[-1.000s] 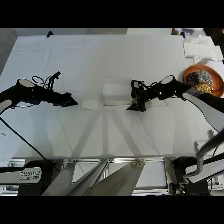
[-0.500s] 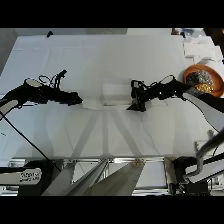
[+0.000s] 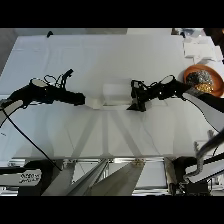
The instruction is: Fold the box and place the chain.
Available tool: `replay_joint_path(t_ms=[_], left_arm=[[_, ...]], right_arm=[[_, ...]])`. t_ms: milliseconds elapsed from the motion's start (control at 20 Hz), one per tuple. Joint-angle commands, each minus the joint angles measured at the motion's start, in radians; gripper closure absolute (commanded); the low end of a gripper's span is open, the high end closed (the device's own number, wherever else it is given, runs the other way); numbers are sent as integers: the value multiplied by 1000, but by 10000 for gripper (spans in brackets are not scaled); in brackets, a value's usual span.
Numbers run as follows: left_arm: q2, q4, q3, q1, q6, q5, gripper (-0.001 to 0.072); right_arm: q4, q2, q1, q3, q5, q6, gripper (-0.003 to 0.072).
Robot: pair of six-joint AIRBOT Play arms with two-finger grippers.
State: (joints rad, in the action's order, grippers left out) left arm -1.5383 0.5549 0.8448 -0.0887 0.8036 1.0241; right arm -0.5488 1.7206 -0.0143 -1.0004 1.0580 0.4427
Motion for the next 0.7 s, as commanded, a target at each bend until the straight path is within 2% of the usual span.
replay_joint_path(t_ms=[0, 400, 650], left_arm=[[0, -13, 0, -51, -21, -44, 699], [2, -234, 0, -85, -179, -41, 698], [2, -232, 0, -89, -179, -41, 686]], right_arm=[[0, 0, 0, 0, 0, 0, 229], [0, 0, 0, 0, 0, 0, 229], [0, 0, 0, 0, 0, 0, 229]])
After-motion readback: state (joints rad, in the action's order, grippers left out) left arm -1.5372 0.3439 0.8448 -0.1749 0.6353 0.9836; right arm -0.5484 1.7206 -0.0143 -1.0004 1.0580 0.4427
